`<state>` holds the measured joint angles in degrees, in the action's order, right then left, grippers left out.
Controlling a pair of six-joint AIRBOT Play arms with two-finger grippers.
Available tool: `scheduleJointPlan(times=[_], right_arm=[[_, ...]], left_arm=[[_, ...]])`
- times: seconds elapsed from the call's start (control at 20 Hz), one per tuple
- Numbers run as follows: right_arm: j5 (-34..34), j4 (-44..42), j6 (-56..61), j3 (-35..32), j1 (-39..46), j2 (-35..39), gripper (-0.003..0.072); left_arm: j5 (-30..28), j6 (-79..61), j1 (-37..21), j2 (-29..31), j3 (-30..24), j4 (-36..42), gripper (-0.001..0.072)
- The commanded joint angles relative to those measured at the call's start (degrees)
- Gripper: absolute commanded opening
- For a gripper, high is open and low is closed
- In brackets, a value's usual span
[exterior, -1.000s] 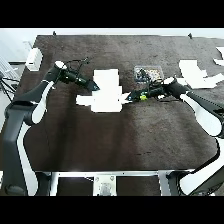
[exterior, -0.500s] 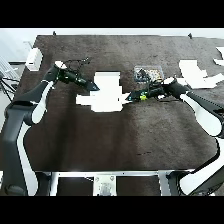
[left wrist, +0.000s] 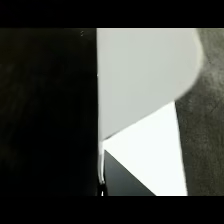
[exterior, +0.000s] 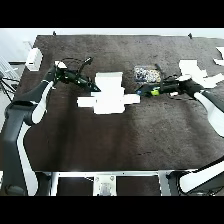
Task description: Fold the box and place the chain.
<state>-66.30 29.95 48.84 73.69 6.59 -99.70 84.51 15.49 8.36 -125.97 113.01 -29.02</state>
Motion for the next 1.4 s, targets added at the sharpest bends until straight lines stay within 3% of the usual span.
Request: scheduleJointPlan(times=[0.0, 0.35, 0.6, 1.35], right_arm=[[-2.19, -5.05, -0.11, 0.04, 5.35, 2.58, 0.0294], [-2.34, -5.35, -3.04, -0.81, 4.79, 2.91, 0.0293], [-2.32, -5.35, -4.13, -1.09, 4.79, 2.91, 0.0293], [-2.62, -5.57, -11.45, -1.44, 4.76, 2.91, 0.0292]], left_arm=[[1.31, -8.98, 0.00, 0.09, -0.59, 2.19, 0.0014], [-5.35, -19.41, 0.15, 1.64, -7.93, 7.06, 0.0014], [-11.37, -26.51, 2.16, 2.27, -12.13, 4.13, 0.0014], [-12.35, -25.22, 2.84, 2.27, -12.20, 1.97, 0.0018]])
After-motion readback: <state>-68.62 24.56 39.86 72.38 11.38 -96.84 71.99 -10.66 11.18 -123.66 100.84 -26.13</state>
